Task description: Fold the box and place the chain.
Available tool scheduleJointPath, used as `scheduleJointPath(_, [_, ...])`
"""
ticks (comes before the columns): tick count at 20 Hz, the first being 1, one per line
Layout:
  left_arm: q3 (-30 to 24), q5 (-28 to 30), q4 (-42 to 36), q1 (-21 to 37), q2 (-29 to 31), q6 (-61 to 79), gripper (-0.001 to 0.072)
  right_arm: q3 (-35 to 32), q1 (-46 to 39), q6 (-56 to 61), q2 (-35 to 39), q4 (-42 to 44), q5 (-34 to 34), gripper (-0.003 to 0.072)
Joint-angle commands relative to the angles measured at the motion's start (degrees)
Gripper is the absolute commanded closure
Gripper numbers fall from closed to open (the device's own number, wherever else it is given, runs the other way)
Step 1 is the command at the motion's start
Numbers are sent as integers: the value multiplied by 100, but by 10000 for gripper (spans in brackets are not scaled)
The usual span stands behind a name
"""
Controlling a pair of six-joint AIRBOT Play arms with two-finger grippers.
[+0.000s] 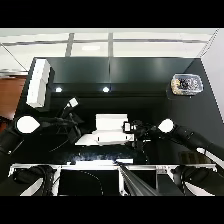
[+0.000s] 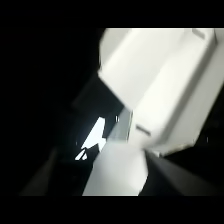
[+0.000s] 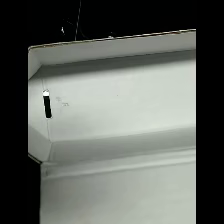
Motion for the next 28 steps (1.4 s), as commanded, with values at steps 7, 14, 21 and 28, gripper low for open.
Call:
scheduleJointPath(7, [-308, -289, 420, -542, -476, 1934, 18, -4, 4, -2, -4, 0, 9, 323])
scheduleJointPath(14, [-308, 870, -59, -1182, -1032, 1926, 36, -4, 4, -2, -4, 0, 9, 323])
scheduleJointPath(21, [-306, 811, -748, -1182, -1032, 1930, 415, -4, 4, -2, -4, 0, 9, 323])
scheduleJointPath(28, [-308, 654, -841, -1182, -1034, 1930, 438, -4, 4, -2, -4, 0, 9, 323])
